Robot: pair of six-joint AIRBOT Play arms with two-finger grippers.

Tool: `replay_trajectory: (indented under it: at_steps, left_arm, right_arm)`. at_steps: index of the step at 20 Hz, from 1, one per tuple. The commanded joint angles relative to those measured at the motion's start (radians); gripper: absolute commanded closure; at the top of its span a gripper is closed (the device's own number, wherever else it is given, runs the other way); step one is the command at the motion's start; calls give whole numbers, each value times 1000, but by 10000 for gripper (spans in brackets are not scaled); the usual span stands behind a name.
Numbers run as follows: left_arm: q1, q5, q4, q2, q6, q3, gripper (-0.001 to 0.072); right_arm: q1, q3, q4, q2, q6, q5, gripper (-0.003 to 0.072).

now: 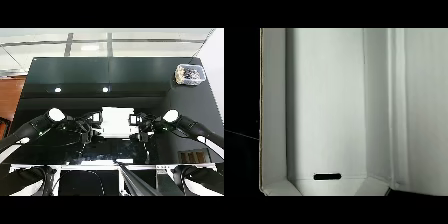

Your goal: Fold the box and place the chain.

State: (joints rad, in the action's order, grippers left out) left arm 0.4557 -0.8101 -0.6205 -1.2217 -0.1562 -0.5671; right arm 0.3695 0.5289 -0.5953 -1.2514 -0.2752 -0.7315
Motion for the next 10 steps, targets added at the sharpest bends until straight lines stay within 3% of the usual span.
replay_trajectory:
  at_steps: [1, 10]
  left_arm:
    - [4, 20, 0, -3, 3, -7, 424]
    - [3, 27, -29, -3, 9, -11, 423]
  right_arm:
    - [0, 0, -1, 0, -2, -2, 421]
    - [0, 0, -1, 0, -2, -2, 421]
